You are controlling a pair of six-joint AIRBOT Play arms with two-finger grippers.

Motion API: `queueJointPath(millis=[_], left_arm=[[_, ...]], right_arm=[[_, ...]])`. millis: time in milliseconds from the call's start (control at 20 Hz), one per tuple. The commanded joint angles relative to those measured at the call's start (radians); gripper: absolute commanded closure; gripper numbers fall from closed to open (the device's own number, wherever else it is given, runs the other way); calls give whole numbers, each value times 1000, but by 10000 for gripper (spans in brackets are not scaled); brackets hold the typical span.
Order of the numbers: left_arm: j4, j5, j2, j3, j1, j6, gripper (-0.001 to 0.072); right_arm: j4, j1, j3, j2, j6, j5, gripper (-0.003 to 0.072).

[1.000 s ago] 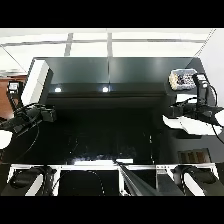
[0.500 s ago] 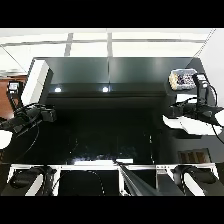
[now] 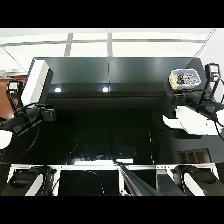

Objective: Fold the box and place the chain.

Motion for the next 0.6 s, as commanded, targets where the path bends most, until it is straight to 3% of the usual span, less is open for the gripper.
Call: queueJointPath(millis=[0, 50, 100, 150, 200, 300, 350, 450, 550], left_arm=[[-12, 116, -12, -1, 0, -3, 681], [-21, 171, -26, -1, -1, -7, 675], [-37, 230, -51, -1, -2, -7, 502], [-51, 258, -79, 1, -2, -8, 127], [-66, 261, -114, 4, -1, -10, 1], [-66, 203, -174, 16, -1, -9, 1], [-66, 169, -199, 21, -1, -10, 1], [-66, 114, -240, 22, -2, -11, 1], [-66, 71, -262, 22, -2, -11, 1]], right_arm=[[-69, 0, 0, -2, 0, -108, 126], [-151, 0, 0, -10, 7, -106, -34], [-241, -10, 0, -21, 61, -94, -34], [-347, -40, 1, -36, 186, -79, -34], [-494, -100, 9, -60, 378, -53, -34], [-711, -282, 64, -134, 560, 6, -34], [-732, -388, 111, -181, 553, 36, -34], [-703, -621, 240, -308, 549, 125, -34], [-529, -801, 376, -451, 380, 256, -34]])
